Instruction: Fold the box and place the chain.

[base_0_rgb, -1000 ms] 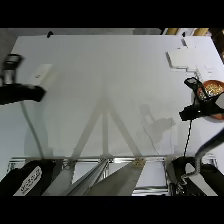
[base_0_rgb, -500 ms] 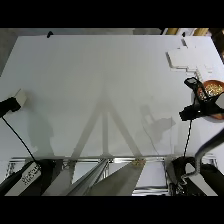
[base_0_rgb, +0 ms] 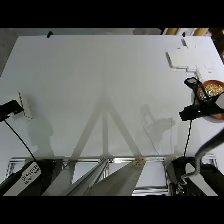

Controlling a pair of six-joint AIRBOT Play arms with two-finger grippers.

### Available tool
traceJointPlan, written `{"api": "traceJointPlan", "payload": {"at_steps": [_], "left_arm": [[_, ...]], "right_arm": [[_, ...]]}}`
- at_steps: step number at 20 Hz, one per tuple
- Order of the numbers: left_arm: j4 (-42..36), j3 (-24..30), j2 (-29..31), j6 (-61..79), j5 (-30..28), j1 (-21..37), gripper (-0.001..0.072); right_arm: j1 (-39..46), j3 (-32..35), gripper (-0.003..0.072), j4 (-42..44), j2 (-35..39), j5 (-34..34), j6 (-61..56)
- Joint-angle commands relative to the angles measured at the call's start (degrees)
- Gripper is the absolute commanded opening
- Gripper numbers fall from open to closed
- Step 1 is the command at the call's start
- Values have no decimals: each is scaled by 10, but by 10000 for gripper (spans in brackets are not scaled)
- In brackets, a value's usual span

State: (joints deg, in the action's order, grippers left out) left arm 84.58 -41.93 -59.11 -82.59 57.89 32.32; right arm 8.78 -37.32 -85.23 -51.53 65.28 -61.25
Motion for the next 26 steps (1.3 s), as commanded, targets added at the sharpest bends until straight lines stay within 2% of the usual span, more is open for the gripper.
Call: {"api": "traceJointPlan", "payload": {"at_steps": [1,7,10,14,26], "left_arm": [[-1,0,43,0,7,-1,698],[-1,0,172,0,17,-57,697],[-1,0,206,0,28,-81,697],[2,0,210,0,52,-81,696],[2,0,210,0,47,-81,696]], "right_arm": [[0,0,17,0,0,0,0],[0,0,17,0,0,0,0],[0,0,17,0,0,0,0],[0,0,17,0,0,0,0],[0,0,17,0,0,0,0]]}}
